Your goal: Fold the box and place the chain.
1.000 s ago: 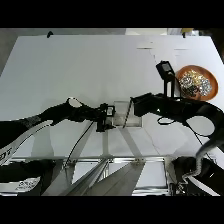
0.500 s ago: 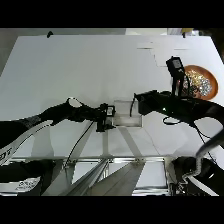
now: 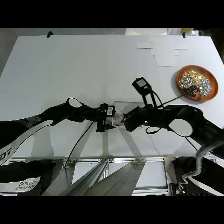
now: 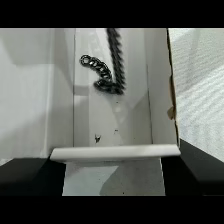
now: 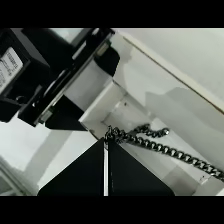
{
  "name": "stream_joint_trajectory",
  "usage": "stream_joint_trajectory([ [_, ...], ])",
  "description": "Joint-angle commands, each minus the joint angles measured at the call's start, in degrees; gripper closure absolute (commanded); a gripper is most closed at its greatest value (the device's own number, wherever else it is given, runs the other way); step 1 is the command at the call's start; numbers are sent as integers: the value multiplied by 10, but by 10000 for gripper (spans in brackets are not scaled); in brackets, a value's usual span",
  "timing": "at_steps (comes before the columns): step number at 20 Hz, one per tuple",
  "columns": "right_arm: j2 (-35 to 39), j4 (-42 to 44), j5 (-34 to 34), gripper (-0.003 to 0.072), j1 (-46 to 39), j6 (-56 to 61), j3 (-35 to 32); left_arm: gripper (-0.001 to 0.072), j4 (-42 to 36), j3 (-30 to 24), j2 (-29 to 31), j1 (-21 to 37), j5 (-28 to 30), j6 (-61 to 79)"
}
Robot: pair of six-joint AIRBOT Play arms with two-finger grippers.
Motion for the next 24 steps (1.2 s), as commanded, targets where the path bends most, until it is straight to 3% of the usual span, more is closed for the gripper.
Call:
stream_joint_trajectory([
  [1, -44, 1, 5, 670, 15, 2, 0, 699, 0, 0, 0, 0, 0, 0],
  [5, -63, 2, 9, 662, 14, 2, 0, 699, 0, 0, 0, 0, 0, 0],
  [7, -62, 2, 13, 445, 14, 18, 0, 699, 0, 0, 0, 0, 0, 0],
  [8, -58, 2, 16, 428, 14, 18, 1, 699, 0, 0, 0, 0, 0, 0],
  [10, -34, 2, 24, 436, 5, 17, 6, 699, 0, 0, 0, 0, 0, 0],
  [12, 3, -6, 64, 522, -24, 14, 28, 699, 0, 0, 0, 0, 0, 0],
  [15, 56, -53, 119, 527, -97, 13, 56, 699, 0, 0, 0, 0, 0, 0],
  [17, 69, -111, 122, 527, -165, 31, 56, 699, 0, 0, 0, 0, 0, 0],
  [20, 40, -179, 123, 527, -263, 89, 56, 699, 0, 0, 0, 0, 0, 0],
  [24, -52, -178, 123, 526, -335, 92, 55, 699, 0, 0, 0, 0, 0, 0],
])
